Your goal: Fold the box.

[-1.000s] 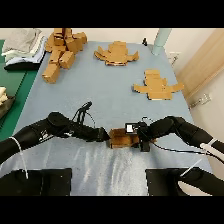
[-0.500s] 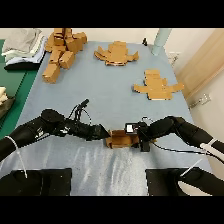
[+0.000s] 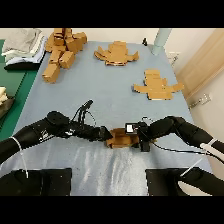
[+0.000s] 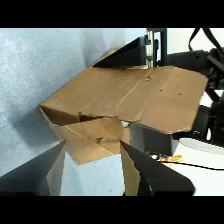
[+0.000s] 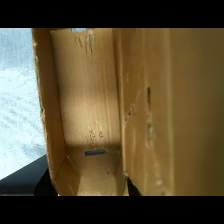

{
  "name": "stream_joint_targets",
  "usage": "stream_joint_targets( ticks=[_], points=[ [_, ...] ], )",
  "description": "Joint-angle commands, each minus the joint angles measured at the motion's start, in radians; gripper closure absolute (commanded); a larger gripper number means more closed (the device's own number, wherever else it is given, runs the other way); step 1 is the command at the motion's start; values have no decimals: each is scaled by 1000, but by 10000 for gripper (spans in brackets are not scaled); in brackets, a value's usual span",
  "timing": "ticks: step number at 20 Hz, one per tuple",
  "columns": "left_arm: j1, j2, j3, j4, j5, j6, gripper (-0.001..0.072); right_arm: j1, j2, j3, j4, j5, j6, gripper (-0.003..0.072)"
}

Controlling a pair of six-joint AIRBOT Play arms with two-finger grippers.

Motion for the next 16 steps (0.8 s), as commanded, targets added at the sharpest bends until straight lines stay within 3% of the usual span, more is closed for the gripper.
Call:
stream_joint_targets(
  ticks=[1,16],
  points=[
    [-20,-41,0,3,30,3,179,0,0,1,1,0,0,202],
    [-76,-55,25,7,144,-72,180,0,0,1,1,0,0,202]
  ],
)
